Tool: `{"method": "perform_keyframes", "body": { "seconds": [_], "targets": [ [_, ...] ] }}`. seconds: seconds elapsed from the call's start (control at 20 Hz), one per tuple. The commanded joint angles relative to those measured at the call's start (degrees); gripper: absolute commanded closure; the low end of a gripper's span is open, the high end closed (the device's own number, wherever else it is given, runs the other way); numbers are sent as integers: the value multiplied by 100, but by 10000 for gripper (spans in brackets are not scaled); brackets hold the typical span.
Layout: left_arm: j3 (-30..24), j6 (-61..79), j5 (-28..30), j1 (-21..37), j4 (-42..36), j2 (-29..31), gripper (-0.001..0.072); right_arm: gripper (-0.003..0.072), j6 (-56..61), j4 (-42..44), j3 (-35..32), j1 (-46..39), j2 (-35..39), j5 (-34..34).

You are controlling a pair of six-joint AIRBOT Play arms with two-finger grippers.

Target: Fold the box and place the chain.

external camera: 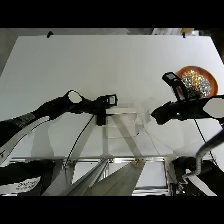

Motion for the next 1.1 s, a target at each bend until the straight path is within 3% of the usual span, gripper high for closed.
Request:
{"method": "perform_keyframes", "body": {
  "seconds": [0.0, 0.65, 0.7, 0.8, 0.95, 1.05],
  "targets": [
    [-2, -4, 11, 0, 35, -9, 704, 391, 2, 2, 4, 7, 0, 2],
    [-2, -2, 9, 0, 35, -9, 698, 400, -127, 31, 4, 7, 0, -24],
    [-2, -4, 9, -4, 33, -9, 698, 467, -334, 59, 4, 7, -2, -26],
    [-2, -4, 9, -4, 33, -9, 698, 674, -1071, 389, 4, 7, -11, -4],
    [-2, -2, 7, -4, 35, -9, 698, 672, -3106, 1596, -39, 50, -11, 157],
    [-2, -2, 0, -4, 35, -9, 698, 672, -3814, 1808, -190, 369, -28, -120]
  ]
}}
